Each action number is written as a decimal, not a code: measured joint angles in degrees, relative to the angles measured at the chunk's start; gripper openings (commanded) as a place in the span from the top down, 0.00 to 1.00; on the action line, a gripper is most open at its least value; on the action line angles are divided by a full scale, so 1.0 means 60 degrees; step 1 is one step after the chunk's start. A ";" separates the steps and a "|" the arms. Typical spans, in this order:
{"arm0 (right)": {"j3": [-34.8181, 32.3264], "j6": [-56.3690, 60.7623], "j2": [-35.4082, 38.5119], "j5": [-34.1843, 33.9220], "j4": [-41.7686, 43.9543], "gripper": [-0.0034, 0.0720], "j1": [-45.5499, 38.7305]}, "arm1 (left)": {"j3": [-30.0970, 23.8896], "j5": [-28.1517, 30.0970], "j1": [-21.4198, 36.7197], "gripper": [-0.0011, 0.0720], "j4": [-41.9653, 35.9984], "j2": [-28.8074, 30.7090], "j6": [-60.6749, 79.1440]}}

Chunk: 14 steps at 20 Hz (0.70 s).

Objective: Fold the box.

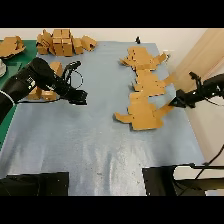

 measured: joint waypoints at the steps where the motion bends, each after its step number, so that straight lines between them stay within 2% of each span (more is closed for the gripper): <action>1: -0.0674 0.0106 0.0372 0.0233 -0.0029 0.96 0.0189 | -0.0073 -0.0066 0.0007 0.97 -0.0004 0.0000 0.0095; 5: -0.2994 0.0495 0.1650 0.1410 -0.0036 0.93 0.1158 | -0.0546 -0.0157 0.0018 0.97 -0.0055 0.0000 0.0488; 6: -0.3417 0.0608 0.1883 0.1668 -0.0029 0.70 0.1402 | -0.0688 -0.0160 0.0018 0.97 -0.0084 0.0000 0.0568; 7: -0.3789 0.0667 0.2058 0.1883 -0.0033 0.55 0.1625 | -0.0849 -0.0178 0.0018 0.97 -0.0138 0.0000 0.0663; 10: -0.4335 0.0801 0.2222 0.2375 -0.0055 0.56 0.1993 | -0.1209 -0.0211 0.0018 0.97 -0.0386 0.0000 0.0892; 14: -0.4364 0.0718 0.1847 0.2594 0.0033 0.58 0.2167 | -0.1413 -0.0375 0.0018 0.97 -0.0590 0.0000 0.1027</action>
